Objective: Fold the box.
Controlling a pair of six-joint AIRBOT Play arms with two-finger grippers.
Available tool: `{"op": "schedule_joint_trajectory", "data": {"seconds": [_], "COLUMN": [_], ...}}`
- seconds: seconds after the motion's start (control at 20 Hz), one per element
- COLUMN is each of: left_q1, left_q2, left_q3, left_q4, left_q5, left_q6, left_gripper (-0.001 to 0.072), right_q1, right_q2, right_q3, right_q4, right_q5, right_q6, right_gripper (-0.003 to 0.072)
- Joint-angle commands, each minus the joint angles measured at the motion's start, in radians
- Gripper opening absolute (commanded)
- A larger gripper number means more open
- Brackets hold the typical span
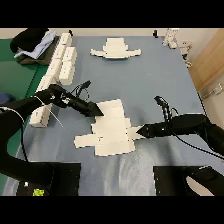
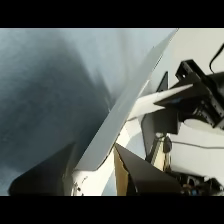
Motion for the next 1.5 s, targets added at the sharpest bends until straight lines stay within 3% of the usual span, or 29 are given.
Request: {"op": "schedule_joint_trajectory", "data": {"seconds": [0.0, 0.15, 0.2, 0.25, 0.3, 0.65, 0.75, 1.0, 1.05, 1.1, 1.2, 1.45], "left_q1": [-0.034, -0.06, -0.059, -0.058, -0.058, -0.059, -0.059, -0.06, -0.06, -0.06, -0.06, -0.086], "left_q2": [-0.004, -0.004, -0.004, -0.004, -0.004, -0.004, -0.004, -0.004, -0.004, -0.004, -0.004, 0.05], "left_q3": [0.006, 0.016, 0.019, 0.025, 0.029, 0.032, 0.032, 0.032, 0.032, 0.032, 0.034, 0.042], "left_q4": [0.025, 0.028, 0.027, 0.032, 0.032, 0.032, 0.031, 0.03, 0.03, 0.03, 0.028, -0.077], "left_q5": [-0.045, -0.028, -0.029, -0.03, -0.034, -0.04, -0.042, -0.033, -0.034, -0.027, -0.015, 0.028], "left_q6": [0.072, 0.084, 0.083, 0.085, 0.092, 0.124, 0.158, 0.161, 0.161, 0.162, 0.28, 0.596], "left_gripper": [0.0341, 0.034, 0.0307, 0.0131, 0.0107, 0.0102, 0.0014, 0.0014, 0.0014, 0.0014, 0.0013, 0.0009], "right_q1": [0.001, 0.001, 0.001, 0.001, 0.001, 0.001, 0.0, 0.0, 0.0, -0.001, -0.001, -0.001], "right_q2": [0.001, 0.001, 0.001, 0.001, 0.001, 0.001, 0.001, 0.001, 0.001, 0.002, 0.001, 0.001], "right_q3": [-0.001, -0.001, -0.001, -0.001, -0.001, -0.006, -0.006, -0.005, -0.004, -0.002, 0.013, 0.071], "right_q4": [-0.001, -0.001, -0.002, -0.008, -0.013, -0.017, -0.018, -0.048, -0.078, -0.122, -0.251, -0.727], "right_q5": [0.0, -0.004, -0.008, -0.014, -0.018, -0.011, 0.0, 0.026, 0.036, 0.052, 0.079, 0.092], "right_q6": [0.0, 0.003, 0.003, 0.003, 0.003, 0.003, 0.003, 0.003, 0.003, 0.002, 0.041, 0.447], "right_gripper": [0.0002, 0.0002, 0.0002, 0.0002, 0.0002, 0.0005, 0.008, 0.0106, 0.0242, 0.0433, 0.0441, 0.0441]}}
